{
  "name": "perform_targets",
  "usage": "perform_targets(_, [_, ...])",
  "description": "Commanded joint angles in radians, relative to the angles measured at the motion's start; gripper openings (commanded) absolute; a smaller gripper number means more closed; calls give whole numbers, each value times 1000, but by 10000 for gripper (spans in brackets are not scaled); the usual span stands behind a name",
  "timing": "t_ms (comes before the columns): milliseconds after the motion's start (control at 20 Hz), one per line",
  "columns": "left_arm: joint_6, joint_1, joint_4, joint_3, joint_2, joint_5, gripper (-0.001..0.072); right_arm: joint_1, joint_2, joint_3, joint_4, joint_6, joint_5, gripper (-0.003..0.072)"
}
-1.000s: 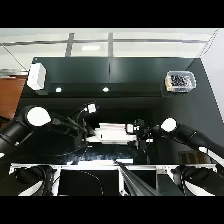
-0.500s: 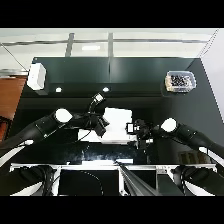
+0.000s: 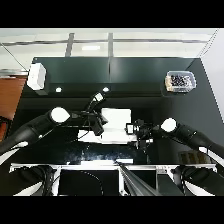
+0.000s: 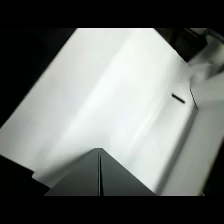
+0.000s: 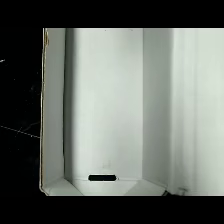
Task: Fold the box and place the chain.
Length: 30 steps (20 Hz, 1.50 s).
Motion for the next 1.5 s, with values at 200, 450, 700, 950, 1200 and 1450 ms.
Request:
perform_targets(200, [-2, 80, 70, 3, 69, -76, 29, 1, -1, -1, 3, 5, -2, 494])
perform_targets(450, [-2, 42, 62, 3, -50, 61, 30, 1, -1, -1, 3, 5, -1, 494])
perform_targets(700, [-2, -5, 65, 3, -114, -23, 30, 1, -1, -1, 3, 5, -2, 495])
perform_targets(950, [-6, 113, 196, 8, -29, -49, 30, 1, -1, -1, 3, 5, -1, 494])
perform_targets(1200, [-5, 351, 206, 8, 182, -390, 41, 1, -1, -1, 3, 5, -2, 494])
perform_targets(1450, [289, 333, 229, -78, 183, -459, 711, 1, -1, -1, 3, 5, -1, 494])
